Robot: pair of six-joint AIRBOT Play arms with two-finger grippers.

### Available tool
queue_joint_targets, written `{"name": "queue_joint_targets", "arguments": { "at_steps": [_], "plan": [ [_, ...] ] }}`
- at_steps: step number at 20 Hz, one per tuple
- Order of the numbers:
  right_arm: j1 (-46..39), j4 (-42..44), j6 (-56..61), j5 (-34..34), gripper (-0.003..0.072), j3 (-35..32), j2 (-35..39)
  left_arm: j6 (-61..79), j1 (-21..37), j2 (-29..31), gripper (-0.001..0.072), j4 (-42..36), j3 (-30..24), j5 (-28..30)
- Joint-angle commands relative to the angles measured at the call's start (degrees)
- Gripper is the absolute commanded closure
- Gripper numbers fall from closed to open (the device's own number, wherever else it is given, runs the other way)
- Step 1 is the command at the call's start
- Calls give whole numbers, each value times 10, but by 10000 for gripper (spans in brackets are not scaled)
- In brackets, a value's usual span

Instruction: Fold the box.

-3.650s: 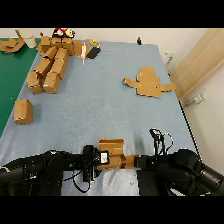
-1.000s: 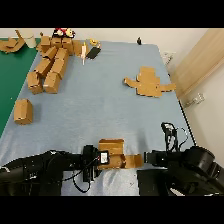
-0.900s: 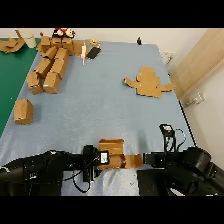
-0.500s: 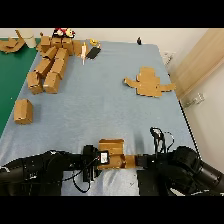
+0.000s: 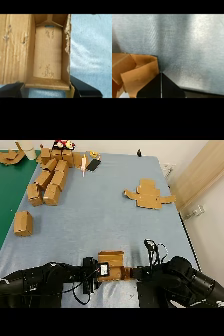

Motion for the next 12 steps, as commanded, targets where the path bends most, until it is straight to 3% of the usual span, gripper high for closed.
{"name": "queue_joint_targets", "arguments": {
  "at_steps": [1,11,12],
  "plan": [
    [0,24,-5,15,686,1,23,0,0,0,225,0,0,1],
    [0,23,-5,-11,682,4,71,0,0,0,225,0,0,1],
    [0,23,-7,-10,649,11,71,0,0,0,226,0,0,1]
  ]
}}
